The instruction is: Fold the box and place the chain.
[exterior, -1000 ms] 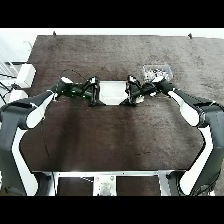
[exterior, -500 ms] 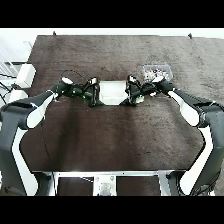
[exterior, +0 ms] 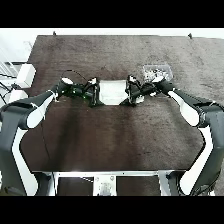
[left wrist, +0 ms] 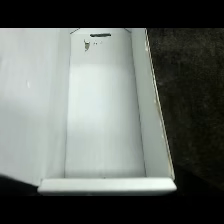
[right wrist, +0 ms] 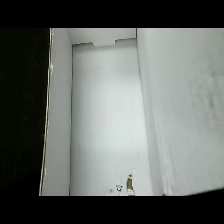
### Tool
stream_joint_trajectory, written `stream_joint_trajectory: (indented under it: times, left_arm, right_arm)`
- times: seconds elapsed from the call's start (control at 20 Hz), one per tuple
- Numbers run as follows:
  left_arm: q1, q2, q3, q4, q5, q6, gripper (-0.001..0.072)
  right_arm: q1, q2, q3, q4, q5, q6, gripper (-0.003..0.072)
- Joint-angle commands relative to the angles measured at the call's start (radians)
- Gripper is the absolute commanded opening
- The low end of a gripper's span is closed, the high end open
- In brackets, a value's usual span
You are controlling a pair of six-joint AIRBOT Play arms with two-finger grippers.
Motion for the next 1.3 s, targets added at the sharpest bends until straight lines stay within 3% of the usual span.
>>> stream_joint_trajectory:
  times: [0.0,0.95,1.0,1.15,1.25]
  left_arm:
    - [0.001,0.000,0.000,-0.002,0.005,0.000,0.0583]
    - [0.001,0.000,0.000,-0.002,0.003,0.000,0.0583]
    - [0.001,0.000,0.000,-0.002,0.003,0.000,0.0583]
    - [0.001,0.000,0.000,-0.002,0.003,0.000,0.0583]
    - [0.001,0.000,0.000,-0.002,0.003,0.000,0.0584]
  right_arm:
    - [0.000,0.000,0.000,0.000,0.000,0.000,0.0557]
    - [-0.008,0.010,0.003,0.013,0.023,0.039,0.0561]
    - [-0.010,0.016,0.003,0.011,0.026,0.039,0.0616]
    - [-0.026,0.028,0.002,-0.005,0.030,0.044,0.0618]
    - [-0.044,0.043,0.002,-0.043,0.030,0.062,0.0707]
